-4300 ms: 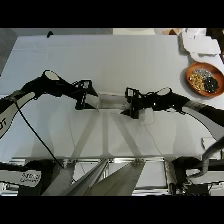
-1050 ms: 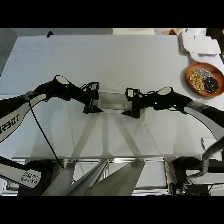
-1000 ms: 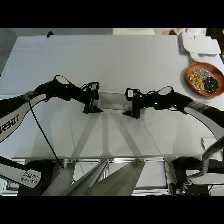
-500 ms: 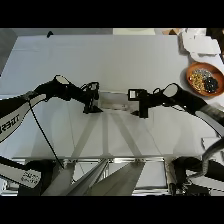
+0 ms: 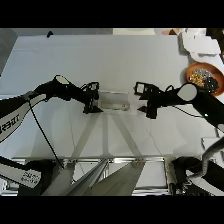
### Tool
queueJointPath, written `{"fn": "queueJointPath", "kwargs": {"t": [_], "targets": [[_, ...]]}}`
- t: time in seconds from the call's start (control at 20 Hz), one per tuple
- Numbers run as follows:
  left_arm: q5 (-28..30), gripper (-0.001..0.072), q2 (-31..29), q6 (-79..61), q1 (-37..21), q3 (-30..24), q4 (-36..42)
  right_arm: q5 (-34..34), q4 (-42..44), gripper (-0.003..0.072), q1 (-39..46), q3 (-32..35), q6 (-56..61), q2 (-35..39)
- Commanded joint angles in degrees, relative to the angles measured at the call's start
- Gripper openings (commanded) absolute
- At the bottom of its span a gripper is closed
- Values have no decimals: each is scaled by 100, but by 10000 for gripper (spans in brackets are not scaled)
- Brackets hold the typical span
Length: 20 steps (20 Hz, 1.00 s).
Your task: Fold the box and place the chain.
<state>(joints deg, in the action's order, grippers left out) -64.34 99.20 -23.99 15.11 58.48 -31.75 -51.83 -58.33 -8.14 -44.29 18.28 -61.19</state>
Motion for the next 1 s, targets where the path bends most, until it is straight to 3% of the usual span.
{"fn": "queueJointPath", "kwargs": {"t": [0.0, 0.1, 0.35, 0.6, 0.75, 0.95], "targets": [[0, 278, 2, -2, 0, -2, -2, -92, 420, 346, 0, -7, 1174, 417], [0, 278, 2, -2, 0, -2, -2, -72, 990, 10, -2, -7, 1167, 396], [0, 278, 2, -2, 0, -2, -2, 424, 1687, 13, 0, -7, 1421, 273], [0, 278, 2, -2, 0, -2, -2, 621, 1700, 13, -363, -7, 1932, -479], [0, 278, 2, -2, 0, -2, -2, 1165, 2096, 12, -511, -7, 1943, -988], [0, 278, 2, -2, 0, -2, -2, 2411, 3230, 12, -511, -11, 1939, -1427]]}}
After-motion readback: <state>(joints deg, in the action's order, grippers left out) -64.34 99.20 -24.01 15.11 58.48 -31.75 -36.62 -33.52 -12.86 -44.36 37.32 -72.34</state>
